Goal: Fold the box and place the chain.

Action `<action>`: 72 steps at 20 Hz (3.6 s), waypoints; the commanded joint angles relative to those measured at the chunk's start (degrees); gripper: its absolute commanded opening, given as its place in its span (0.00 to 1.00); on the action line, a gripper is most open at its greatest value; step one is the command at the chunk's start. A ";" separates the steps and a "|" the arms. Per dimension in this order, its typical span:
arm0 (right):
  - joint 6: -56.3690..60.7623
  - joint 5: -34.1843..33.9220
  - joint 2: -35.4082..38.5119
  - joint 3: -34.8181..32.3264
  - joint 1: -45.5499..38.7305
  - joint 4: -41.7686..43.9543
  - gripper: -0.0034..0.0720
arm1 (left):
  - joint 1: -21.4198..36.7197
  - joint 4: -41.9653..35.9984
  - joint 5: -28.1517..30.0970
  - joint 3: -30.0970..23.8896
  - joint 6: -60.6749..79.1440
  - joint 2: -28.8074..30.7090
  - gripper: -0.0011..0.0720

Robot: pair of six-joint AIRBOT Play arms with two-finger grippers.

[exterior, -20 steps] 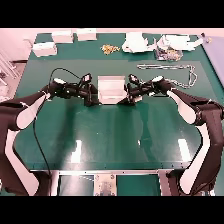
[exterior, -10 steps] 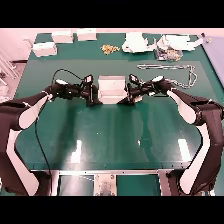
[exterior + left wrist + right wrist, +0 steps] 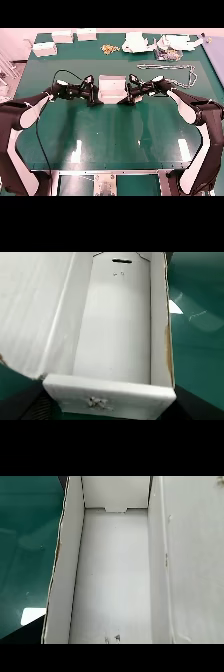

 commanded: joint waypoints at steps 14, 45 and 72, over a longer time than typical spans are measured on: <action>0.00 0.07 0.00 -0.02 0.07 0.00 0.82 | -0.50 -0.07 1.16 0.02 2.51 -0.37 0.90; 0.02 0.07 0.00 -0.02 0.07 0.02 0.82 | -0.50 -0.37 1.49 0.04 2.51 -0.35 0.41; 9.27 8.33 13.79 0.57 -4.07 3.85 0.05 | -0.50 -0.37 1.42 0.02 2.49 -0.37 0.41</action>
